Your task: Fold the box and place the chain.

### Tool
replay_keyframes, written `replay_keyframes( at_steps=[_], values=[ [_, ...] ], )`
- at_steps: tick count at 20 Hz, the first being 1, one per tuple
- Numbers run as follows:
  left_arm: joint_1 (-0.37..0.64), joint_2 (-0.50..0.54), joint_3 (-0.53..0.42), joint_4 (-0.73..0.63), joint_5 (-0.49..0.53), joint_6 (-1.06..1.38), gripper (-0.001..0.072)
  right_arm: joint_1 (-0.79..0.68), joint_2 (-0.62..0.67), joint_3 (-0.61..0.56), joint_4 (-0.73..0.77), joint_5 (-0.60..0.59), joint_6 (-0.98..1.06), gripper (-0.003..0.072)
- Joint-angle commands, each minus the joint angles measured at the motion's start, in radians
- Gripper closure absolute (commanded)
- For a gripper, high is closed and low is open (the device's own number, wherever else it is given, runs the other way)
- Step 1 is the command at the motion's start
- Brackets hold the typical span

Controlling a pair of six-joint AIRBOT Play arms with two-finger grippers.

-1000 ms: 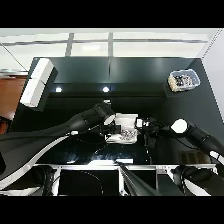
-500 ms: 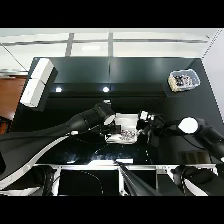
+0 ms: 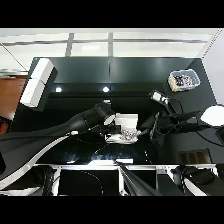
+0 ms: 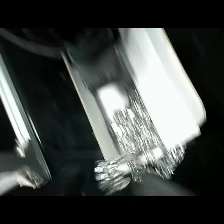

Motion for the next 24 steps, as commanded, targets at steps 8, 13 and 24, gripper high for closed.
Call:
replay_keyframes(
  at_steps=[8,13,24],
  values=[
    [0.0,0.0,0.0,0.0,0.005,0.0,0.0681,-0.128,0.002,-0.238,-0.171,-0.197,-0.076,-0.0012],
    [0.0,0.0,0.0,0.0,0.001,0.0,0.0681,0.024,-0.016,-0.418,0.018,-0.498,-0.617,-0.0019],
    [0.0,0.0,0.0,0.0,0.0,0.0,0.0681,0.084,-0.177,-0.401,0.181,-0.606,-0.851,-0.0019]
  ],
)
